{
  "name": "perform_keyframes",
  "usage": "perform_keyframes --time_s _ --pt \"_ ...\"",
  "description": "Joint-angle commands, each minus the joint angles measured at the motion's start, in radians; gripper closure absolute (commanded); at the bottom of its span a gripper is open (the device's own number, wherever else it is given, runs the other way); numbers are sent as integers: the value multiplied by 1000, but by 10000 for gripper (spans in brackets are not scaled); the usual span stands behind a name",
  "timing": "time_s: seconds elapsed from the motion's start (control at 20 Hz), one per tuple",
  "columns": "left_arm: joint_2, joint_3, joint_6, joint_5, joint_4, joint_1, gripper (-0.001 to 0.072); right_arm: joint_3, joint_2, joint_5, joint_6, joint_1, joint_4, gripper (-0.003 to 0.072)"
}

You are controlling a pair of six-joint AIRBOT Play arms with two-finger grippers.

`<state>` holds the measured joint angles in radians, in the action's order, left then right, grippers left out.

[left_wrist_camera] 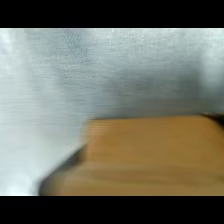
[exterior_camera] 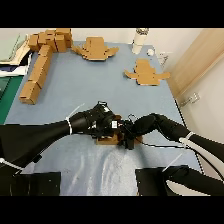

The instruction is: Fold the box.

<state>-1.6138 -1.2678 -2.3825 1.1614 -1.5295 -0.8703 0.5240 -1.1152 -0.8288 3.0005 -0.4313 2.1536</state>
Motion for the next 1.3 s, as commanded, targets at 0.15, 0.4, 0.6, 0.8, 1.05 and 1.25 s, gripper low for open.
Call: perform_keyframes --time_s 0.15,0.4,0.6,0.8,1.05,1.25 --pt "-1 -1 3 -9 12 -3 696 0 1 0 3 -1 0 179" --pt "-1 -1 5 -6 38 -3 684 0 1 0 3 -1 0 179" --pt "0 -1 0 2 76 2 76 0 1 0 3 -1 0 179" --pt "2 -3 16 8 186 36 76 0 1 0 3 -1 0 179" --pt "2 -3 96 84 347 120 76 0 1 0 3 -1 0 179" --pt "2 -3 229 133 528 197 76 0 1 0 3 -1 0 179"
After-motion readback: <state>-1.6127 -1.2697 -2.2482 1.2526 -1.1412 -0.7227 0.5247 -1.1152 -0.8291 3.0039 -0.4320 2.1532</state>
